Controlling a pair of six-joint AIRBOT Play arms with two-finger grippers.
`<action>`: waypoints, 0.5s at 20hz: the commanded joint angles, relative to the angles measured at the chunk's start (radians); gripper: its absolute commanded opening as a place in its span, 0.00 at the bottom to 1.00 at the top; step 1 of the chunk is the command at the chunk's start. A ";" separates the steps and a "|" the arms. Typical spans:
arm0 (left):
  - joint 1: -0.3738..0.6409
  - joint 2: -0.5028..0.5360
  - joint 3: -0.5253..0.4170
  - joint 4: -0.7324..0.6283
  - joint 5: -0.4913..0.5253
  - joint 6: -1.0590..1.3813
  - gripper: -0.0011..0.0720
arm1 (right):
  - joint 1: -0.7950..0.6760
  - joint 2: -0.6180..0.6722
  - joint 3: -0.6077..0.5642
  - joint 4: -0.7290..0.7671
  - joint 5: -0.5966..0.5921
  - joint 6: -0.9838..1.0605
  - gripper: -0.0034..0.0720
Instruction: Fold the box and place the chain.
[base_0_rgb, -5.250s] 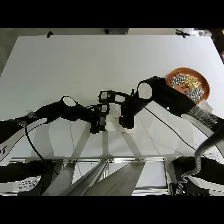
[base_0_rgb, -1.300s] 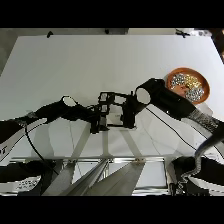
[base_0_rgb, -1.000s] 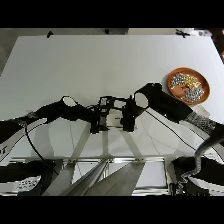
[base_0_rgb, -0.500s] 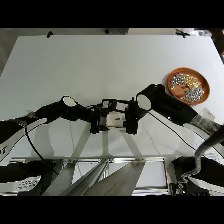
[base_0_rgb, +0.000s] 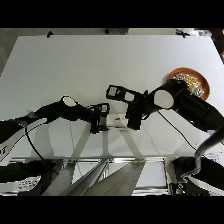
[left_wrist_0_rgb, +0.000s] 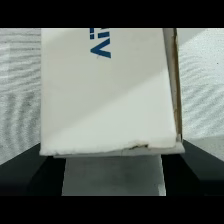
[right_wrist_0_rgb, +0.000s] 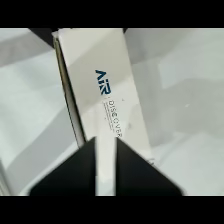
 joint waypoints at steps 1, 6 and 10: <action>0.000 0.001 0.000 0.000 0.000 0.000 0.29 | -0.046 0.059 -0.054 0.136 -0.055 0.063 0.06; 0.000 0.001 0.001 0.000 0.000 0.000 0.29 | -0.054 0.148 -0.286 0.468 -0.403 -0.022 0.06; 0.000 0.001 0.000 0.000 0.000 0.000 0.29 | -0.054 0.148 -0.450 0.812 -0.589 -0.256 0.05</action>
